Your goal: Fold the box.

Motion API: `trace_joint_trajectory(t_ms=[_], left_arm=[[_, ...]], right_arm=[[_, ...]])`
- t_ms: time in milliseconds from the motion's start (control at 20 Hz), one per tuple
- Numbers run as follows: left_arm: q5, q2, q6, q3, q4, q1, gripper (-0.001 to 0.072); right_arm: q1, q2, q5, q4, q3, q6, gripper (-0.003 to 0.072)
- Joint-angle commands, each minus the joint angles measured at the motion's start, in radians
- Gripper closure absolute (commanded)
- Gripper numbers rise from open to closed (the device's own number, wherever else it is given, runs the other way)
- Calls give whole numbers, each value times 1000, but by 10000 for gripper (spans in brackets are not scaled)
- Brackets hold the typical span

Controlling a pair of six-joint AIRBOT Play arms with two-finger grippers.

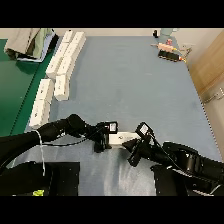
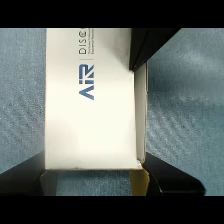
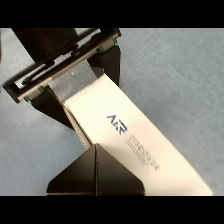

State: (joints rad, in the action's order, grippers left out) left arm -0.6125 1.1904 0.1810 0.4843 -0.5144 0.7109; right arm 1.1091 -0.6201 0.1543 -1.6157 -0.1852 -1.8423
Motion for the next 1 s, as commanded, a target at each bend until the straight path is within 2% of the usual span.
trace_joint_trajectory(t_ms=[0,250,400,550,950], left_arm=[[0,0,2,1,-1,0,198],[0,0,2,1,-2,0,198],[0,0,2,1,-2,0,198],[0,0,2,1,-1,0,198],[0,0,2,1,-2,0,198]], right_arm=[[-3,33,-90,-64,-3,0,683],[-34,-52,-137,-130,-2,3,682],[-58,-126,-191,-135,-2,11,683],[-58,-175,-197,-135,-2,11,682],[-56,-193,-195,-124,14,9,682]])
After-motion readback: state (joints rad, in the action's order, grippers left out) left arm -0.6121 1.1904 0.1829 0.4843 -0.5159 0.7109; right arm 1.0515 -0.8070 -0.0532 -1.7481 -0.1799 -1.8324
